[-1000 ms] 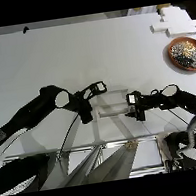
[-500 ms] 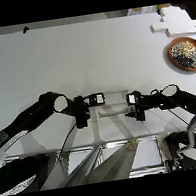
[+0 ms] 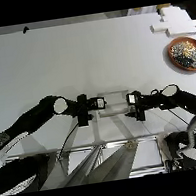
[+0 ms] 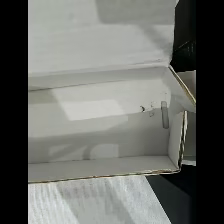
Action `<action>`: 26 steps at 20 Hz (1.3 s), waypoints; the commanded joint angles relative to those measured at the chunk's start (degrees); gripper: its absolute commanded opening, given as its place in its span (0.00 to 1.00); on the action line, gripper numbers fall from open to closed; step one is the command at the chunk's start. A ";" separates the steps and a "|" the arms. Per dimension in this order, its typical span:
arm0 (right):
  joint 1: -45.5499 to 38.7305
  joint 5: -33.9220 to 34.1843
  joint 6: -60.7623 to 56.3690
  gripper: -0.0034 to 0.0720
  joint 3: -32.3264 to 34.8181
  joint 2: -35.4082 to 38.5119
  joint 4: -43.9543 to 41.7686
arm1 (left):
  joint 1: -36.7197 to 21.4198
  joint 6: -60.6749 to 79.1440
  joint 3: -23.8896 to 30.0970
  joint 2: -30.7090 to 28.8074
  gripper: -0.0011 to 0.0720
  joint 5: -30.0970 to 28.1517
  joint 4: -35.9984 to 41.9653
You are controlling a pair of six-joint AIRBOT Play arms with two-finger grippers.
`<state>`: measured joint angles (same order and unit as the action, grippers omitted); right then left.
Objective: Fold the box and place the chain.
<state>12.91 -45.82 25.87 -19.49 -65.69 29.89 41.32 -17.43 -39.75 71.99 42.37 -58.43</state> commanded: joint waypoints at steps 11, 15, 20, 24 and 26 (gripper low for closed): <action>0.00 -0.02 0.11 0.46 0.00 0.02 0.04 | -0.33 0.50 1.86 0.33 0.55 -2.21 0.52; 0.00 -0.02 0.11 0.46 0.00 0.02 0.04 | -0.96 3.63 1.88 -0.35 0.55 -3.43 1.05; 0.00 -0.02 0.11 0.46 0.00 0.02 0.02 | -0.94 8.72 1.88 -0.17 0.55 -6.43 4.02; 0.00 -0.02 0.11 0.46 0.00 0.02 0.02 | 0.11 11.21 1.88 1.84 0.55 -6.25 8.15; 0.00 -0.02 0.11 0.46 0.00 0.02 0.04 | 1.22 11.21 1.88 2.47 0.55 -5.53 8.76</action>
